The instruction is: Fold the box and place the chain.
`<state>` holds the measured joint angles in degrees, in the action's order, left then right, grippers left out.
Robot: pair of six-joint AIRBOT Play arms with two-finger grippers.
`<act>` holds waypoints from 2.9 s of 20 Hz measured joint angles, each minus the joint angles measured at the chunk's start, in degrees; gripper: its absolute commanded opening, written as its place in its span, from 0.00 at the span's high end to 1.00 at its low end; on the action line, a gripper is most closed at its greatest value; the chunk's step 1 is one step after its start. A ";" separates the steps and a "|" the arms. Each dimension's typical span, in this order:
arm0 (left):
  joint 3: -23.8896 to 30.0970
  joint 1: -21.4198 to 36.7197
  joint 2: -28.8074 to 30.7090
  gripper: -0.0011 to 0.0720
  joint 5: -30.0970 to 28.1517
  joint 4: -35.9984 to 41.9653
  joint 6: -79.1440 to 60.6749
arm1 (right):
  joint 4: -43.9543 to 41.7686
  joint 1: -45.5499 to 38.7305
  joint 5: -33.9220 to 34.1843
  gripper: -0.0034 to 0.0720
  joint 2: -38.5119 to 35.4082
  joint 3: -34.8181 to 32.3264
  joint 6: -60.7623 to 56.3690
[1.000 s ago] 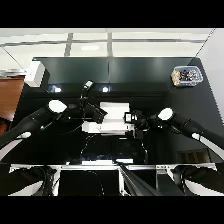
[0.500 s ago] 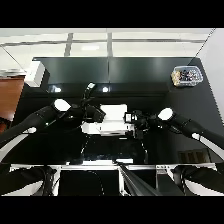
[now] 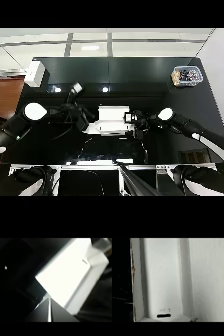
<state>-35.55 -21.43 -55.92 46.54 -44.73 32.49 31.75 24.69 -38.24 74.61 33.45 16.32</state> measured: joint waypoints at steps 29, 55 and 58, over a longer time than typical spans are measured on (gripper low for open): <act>-0.35 -6.60 -11.32 0.76 -2.34 2.03 -31.01 | 0.04 0.00 0.00 0.55 0.00 0.00 -0.04; -0.70 0.13 -0.70 0.95 3.74 -11.80 2.25 | 0.04 -0.02 0.02 0.55 0.00 0.00 0.00; -0.42 8.52 2.34 0.95 9.09 -18.36 23.52 | 0.04 0.00 0.02 0.55 0.00 0.00 0.00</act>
<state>-35.97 -12.91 -53.58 55.64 -63.09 56.01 31.79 24.69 -38.22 74.61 33.45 16.32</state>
